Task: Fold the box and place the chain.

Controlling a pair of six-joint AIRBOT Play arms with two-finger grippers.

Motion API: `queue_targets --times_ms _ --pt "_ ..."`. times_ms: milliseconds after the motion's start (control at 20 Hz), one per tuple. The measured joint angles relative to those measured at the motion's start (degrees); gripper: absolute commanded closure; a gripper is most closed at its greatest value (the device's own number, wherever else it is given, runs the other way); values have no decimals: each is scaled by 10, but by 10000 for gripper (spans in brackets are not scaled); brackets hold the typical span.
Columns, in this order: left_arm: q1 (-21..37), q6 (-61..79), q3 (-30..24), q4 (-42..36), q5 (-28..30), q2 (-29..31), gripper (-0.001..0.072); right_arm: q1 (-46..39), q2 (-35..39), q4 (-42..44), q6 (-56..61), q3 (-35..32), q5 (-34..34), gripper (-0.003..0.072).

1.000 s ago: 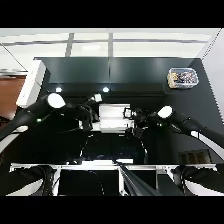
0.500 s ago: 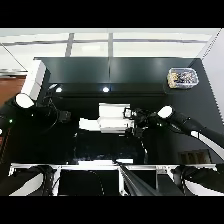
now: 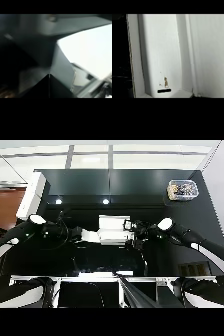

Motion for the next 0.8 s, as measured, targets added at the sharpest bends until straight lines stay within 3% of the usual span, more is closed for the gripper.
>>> queue_targets --times_ms 150,200,250,300,350,800 --pt "-12 51 1 -53 0 -10 654 0 0 0 0 0 0 626" --pt "-14 64 2 -62 -1 -12 505 0 0 0 0 0 0 626" --pt "-15 77 5 -71 -4 -13 276 0 0 0 0 0 0 626" --pt "-16 86 7 -74 -5 -14 92 0 0 0 0 0 0 626" --pt "-17 93 11 -78 -9 -15 -3 0 0 0 0 0 0 626" --pt "-43 105 64 -64 -34 -16 15 0 0 0 0 0 0 626"
